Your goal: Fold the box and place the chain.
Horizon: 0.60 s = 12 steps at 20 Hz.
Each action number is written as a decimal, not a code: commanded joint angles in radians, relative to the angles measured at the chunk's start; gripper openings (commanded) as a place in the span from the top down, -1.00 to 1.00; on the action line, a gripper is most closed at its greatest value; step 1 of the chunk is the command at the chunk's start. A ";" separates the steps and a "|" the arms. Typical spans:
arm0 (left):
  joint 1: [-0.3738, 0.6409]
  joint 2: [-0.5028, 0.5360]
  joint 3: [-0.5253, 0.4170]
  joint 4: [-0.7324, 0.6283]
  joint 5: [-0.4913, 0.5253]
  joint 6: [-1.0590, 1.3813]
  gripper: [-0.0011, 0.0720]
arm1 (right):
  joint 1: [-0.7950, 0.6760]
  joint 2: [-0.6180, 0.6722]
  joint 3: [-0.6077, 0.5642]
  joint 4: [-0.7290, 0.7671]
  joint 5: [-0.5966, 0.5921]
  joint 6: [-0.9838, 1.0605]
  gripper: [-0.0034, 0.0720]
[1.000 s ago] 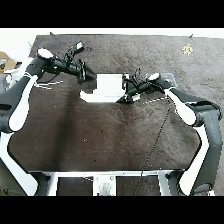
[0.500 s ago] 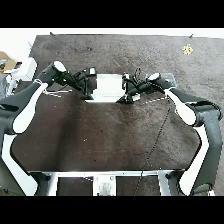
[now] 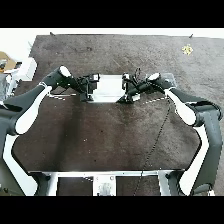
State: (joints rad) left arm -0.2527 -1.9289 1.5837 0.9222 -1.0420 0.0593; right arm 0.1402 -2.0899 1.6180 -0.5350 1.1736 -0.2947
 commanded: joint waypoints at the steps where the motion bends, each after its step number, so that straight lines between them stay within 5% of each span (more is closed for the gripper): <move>1: -0.002 -0.001 -0.002 -0.036 0.008 0.000 -0.42 | 0.001 0.000 0.000 0.000 0.001 0.000 -0.20; 2: -0.002 -0.001 -0.002 -0.052 0.008 0.000 -0.30 | 0.001 0.000 0.000 0.000 0.001 0.000 -0.20; 10: -0.002 -0.001 -0.002 -0.075 -0.016 -0.026 -0.27 | 0.001 0.000 0.000 0.000 0.001 0.000 -0.20; 11: -0.002 -0.001 -0.002 -0.075 -0.021 -0.056 0.12 | 0.001 0.000 0.000 0.000 0.001 0.000 -0.20; 12: -0.002 -0.001 -0.002 -0.074 -0.030 -0.063 0.15 | 0.001 0.000 0.000 0.000 0.001 0.000 -0.20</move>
State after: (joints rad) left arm -0.2546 -1.9289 1.5826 0.8528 -1.0519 0.0322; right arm 0.1402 -2.0899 1.6180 -0.5350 1.1740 -0.2947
